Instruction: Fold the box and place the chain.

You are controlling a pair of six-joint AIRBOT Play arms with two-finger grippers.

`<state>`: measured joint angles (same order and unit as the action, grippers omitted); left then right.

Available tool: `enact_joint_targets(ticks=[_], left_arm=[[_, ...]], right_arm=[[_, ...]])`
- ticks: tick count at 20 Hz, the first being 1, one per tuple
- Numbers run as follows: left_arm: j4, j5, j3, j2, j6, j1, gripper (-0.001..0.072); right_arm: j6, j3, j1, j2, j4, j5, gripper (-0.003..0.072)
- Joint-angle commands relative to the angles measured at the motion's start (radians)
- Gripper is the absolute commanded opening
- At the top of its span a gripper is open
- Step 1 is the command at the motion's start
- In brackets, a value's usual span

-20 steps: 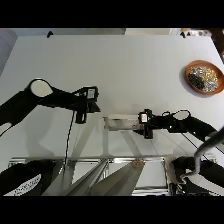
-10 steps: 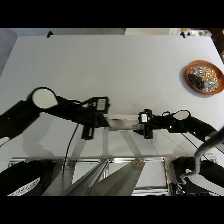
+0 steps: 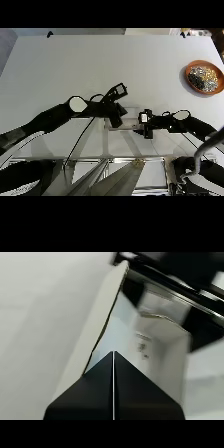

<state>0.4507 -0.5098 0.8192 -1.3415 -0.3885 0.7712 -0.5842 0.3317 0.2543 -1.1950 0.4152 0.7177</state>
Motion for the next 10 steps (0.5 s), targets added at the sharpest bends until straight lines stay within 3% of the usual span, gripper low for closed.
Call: enact_joint_targets(ticks=[1,3,10], left_arm=[[-0.051,0.193,0.000,-0.068,-0.091,0.006,0.0004],[-0.050,0.202,0.000,-0.083,-0.108,0.006,0.0005],[-0.023,0.090,0.000,-0.123,-0.109,0.008,0.0005]], right_arm=[[0.000,0.000,0.000,0.000,0.000,0.000,0.0340],[0.000,0.000,0.000,0.000,0.000,0.000,0.0340],[0.000,0.000,0.000,0.000,0.000,0.000,0.0340]])
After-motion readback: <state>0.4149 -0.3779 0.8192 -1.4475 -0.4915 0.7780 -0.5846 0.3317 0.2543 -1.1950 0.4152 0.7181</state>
